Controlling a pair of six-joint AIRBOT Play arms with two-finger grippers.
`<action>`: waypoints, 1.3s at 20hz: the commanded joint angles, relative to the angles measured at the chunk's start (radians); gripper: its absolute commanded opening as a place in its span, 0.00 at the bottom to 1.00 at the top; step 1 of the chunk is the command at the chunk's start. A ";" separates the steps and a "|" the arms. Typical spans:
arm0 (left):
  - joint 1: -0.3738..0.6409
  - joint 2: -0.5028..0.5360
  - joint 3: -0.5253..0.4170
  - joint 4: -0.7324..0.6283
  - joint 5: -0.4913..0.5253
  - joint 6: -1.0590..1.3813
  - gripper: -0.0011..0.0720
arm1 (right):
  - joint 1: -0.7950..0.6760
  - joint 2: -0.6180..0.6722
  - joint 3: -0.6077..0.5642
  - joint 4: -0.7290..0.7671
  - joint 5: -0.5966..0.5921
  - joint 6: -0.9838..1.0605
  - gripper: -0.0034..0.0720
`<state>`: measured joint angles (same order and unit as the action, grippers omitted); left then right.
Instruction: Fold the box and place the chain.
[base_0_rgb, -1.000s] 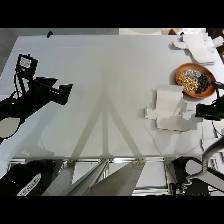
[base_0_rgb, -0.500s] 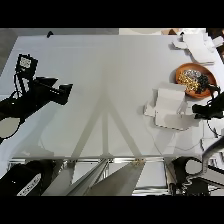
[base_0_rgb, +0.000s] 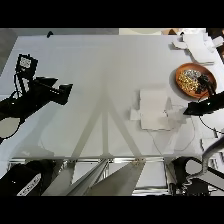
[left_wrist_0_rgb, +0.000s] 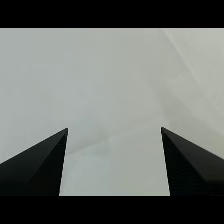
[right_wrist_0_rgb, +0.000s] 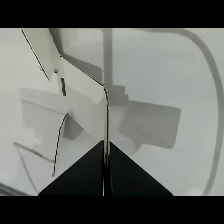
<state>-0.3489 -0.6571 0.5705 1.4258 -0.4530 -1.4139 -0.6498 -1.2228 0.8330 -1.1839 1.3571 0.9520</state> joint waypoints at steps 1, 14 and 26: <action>-0.001 -0.001 0.001 0.000 0.000 0.000 0.89 | 0.003 0.074 0.000 0.198 0.030 -0.119 0.06; -0.001 -0.001 0.001 0.000 0.000 0.000 0.89 | 0.534 0.111 -0.178 0.537 -0.544 -0.281 0.06; -0.001 0.000 0.001 0.000 0.000 0.000 0.89 | 0.676 0.110 -0.358 0.639 -0.914 -0.277 0.06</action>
<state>-0.3489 -0.6571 0.5705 1.4258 -0.4530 -1.4139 0.0166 -1.1126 0.4919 -0.5743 0.4904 0.6796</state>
